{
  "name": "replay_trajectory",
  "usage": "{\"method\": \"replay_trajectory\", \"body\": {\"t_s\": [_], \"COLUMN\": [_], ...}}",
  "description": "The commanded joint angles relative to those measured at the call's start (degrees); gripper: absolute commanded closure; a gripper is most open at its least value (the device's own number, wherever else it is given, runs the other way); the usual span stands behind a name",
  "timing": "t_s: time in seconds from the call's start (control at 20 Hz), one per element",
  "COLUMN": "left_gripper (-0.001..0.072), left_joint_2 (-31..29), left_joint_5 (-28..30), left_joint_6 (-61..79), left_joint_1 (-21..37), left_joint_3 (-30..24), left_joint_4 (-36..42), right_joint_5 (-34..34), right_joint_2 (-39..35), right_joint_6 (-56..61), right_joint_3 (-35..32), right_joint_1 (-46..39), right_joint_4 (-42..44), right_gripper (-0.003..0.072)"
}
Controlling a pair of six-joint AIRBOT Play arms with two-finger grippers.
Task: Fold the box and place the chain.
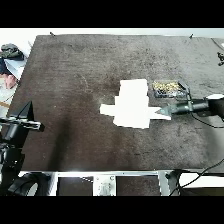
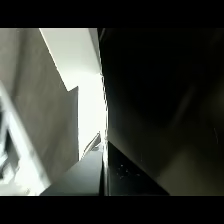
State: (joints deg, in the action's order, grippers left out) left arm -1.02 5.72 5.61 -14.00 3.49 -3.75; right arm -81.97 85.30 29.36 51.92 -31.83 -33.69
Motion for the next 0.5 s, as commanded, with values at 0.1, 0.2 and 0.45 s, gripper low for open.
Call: {"method": "replay_trajectory", "body": {"t_s": [0.1, 0.2, 0.45], "left_gripper": [0.0697, 0.0698, 0.0581], "left_joint_2": [-0.04, -0.04, -0.04], "left_joint_5": [-2.32, -2.34, -4.02], "left_joint_6": [0.31, 0.26, 0.5], "left_joint_1": [-0.02, -0.02, 0.0], "left_joint_3": [0.13, 0.13, 0.13], "left_joint_4": [-0.74, -0.74, -0.76], "right_joint_5": [23.69, 29.59, 34.64], "right_joint_2": [-3.02, -3.02, 0.83], "right_joint_6": [3.89, 3.89, 3.89], "right_joint_3": [-0.24, -0.24, 4.72], "right_joint_1": [16.26, 20.15, 24.33], "right_joint_4": [7.17, 7.19, 7.08], "right_gripper": [0.0704, 0.0704, 0.0705]}}
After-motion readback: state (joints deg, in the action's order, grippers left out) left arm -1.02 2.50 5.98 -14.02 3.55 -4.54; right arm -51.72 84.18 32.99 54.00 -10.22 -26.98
